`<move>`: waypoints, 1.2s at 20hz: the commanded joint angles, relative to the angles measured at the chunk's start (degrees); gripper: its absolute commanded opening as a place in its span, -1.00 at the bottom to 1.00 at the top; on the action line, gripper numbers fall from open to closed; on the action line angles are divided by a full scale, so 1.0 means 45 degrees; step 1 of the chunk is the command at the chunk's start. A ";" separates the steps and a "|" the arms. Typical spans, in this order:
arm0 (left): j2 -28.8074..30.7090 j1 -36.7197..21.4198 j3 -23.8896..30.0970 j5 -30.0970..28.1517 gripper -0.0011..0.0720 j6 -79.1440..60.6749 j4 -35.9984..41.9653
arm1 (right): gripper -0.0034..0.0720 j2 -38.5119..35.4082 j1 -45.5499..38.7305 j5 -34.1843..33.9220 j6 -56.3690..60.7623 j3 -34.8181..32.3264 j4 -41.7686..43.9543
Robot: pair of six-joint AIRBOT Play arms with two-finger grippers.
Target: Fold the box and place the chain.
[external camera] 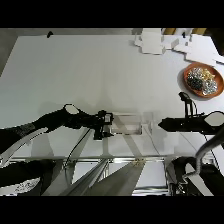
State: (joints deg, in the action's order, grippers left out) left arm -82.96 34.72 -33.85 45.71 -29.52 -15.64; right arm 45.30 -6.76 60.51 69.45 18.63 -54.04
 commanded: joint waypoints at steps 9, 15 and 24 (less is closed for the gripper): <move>0.0000 0.0000 -0.0010 -0.0005 -0.40 -0.0005 -0.0005 | -0.16 0.0588 0.2161 -0.1540 -0.1511 -0.1015 0.3337; 0.0000 0.0000 -0.0010 -0.0005 -0.40 -0.0005 -0.0005 | -0.16 0.0131 0.2161 -0.0816 -0.1802 -0.1015 0.3512; 0.0000 0.0000 -0.0010 -0.0005 -0.40 -0.0005 -0.0005 | -0.09 -0.0199 0.2166 -0.0627 -0.2448 -0.1015 0.4503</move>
State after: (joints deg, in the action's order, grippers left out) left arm -82.96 34.72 -33.85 45.69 -29.54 -15.66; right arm 44.58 2.94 58.24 59.57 14.11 -35.77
